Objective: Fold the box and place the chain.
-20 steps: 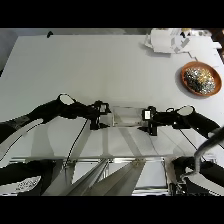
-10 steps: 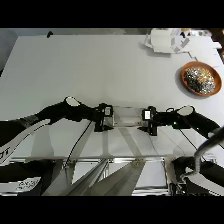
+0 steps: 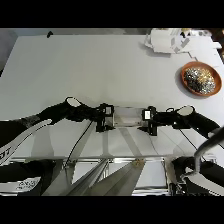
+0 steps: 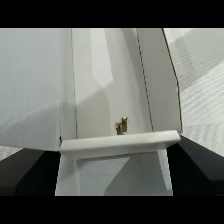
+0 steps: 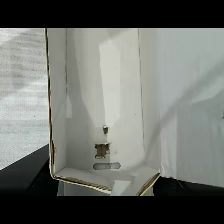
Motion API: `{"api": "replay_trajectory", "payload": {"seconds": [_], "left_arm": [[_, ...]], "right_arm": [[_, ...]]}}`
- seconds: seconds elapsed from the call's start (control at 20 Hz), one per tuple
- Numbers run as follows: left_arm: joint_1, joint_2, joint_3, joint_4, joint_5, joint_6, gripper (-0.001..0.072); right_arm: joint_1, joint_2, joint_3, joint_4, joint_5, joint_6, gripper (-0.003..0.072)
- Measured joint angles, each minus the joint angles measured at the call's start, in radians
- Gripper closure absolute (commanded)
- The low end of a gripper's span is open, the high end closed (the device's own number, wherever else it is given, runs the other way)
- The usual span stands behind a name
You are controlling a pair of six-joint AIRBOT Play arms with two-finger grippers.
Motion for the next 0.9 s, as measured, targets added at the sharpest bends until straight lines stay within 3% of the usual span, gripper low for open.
{"api": "replay_trajectory", "payload": {"seconds": [0.05, 0.2, 0.25, 0.9], "left_arm": [[0.0, 0.0, 0.0, -0.001, 0.0, 0.0, 0.0054], [0.0, 0.0, 0.0, -0.002, -0.001, 0.002, 0.0649], [0.0, 0.0, 0.0, -0.002, -0.002, 0.002, 0.0696], [0.0, 0.0, 0.0, -0.002, -0.004, 0.003, 0.0695]], "right_arm": [[0.0, 0.0, 0.0, 0.0, 0.0, 0.0, 0.0271], [0.0, 0.0, 0.0, 0.0, -0.001, 0.001, 0.0271], [0.0, 0.0, 0.0, 0.0, -0.001, 0.001, 0.0271], [0.0, 0.0, 0.0, 0.0, 0.0, 0.0, 0.0271]]}}
